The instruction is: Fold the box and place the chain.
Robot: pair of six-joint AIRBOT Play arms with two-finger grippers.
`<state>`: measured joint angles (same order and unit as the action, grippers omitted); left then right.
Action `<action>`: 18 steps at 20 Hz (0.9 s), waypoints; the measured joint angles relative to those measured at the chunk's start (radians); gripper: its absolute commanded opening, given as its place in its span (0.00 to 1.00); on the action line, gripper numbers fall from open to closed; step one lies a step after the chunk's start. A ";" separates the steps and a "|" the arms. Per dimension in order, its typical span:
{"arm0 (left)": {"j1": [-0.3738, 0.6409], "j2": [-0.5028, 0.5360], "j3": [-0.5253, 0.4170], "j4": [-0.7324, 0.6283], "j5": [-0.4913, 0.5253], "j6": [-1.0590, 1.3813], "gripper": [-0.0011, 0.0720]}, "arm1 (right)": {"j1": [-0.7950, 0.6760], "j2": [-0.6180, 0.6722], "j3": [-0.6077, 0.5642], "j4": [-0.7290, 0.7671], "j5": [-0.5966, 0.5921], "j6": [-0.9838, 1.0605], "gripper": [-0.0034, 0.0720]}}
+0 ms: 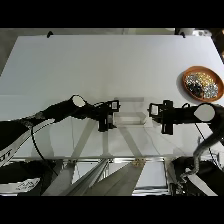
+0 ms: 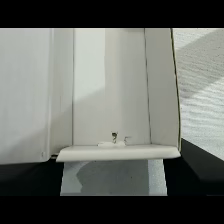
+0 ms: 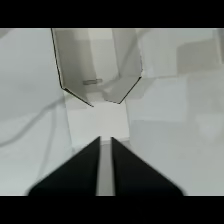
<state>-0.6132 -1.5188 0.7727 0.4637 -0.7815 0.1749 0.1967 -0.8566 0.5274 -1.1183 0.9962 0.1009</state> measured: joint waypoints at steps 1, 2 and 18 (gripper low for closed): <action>0.000 0.000 0.000 0.000 0.000 0.000 0.56 | -0.001 -0.023 0.000 0.012 -0.007 -0.026 0.68; 0.000 0.000 0.000 0.000 0.000 0.000 0.56 | -0.002 -0.047 0.000 0.032 -0.016 -0.052 0.68; 0.000 0.000 0.000 0.000 -0.001 0.000 0.56 | 0.014 -0.232 0.000 0.151 -0.066 -0.281 0.34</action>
